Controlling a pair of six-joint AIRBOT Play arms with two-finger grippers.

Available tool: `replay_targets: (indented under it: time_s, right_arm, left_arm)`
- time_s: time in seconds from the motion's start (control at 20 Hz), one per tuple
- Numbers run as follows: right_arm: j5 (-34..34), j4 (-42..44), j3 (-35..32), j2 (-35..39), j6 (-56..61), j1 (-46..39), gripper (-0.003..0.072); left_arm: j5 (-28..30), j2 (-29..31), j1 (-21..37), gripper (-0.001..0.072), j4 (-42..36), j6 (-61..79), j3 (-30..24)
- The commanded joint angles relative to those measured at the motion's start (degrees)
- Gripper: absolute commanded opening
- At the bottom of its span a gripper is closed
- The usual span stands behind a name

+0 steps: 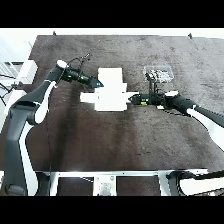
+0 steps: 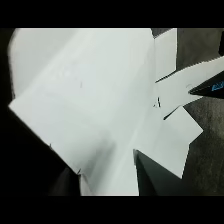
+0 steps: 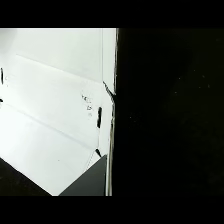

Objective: Fold the box and place the chain.

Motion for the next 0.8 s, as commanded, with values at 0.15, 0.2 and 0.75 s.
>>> replay_targets:
  time_s: [0.15, 0.2, 0.75]
  right_arm:
    - [0.02, 0.09, -0.04, 0.02, -0.02, 0.07, 0.0011]
    - [0.02, 0.07, -0.04, 0.02, -0.02, 0.07, 0.0011]
    - [0.13, 0.11, -0.04, 0.37, -0.35, -0.44, 0.0247]
  left_arm:
    - [-1.9, -0.39, -0.07, 0.0282, -0.15, 1.09, 0.04]
    - [-1.73, -0.42, -0.04, 0.0174, -0.15, 1.16, 0.04]
    - [-4.52, -0.39, -0.04, 0.002, -0.17, 14.51, 0.04]
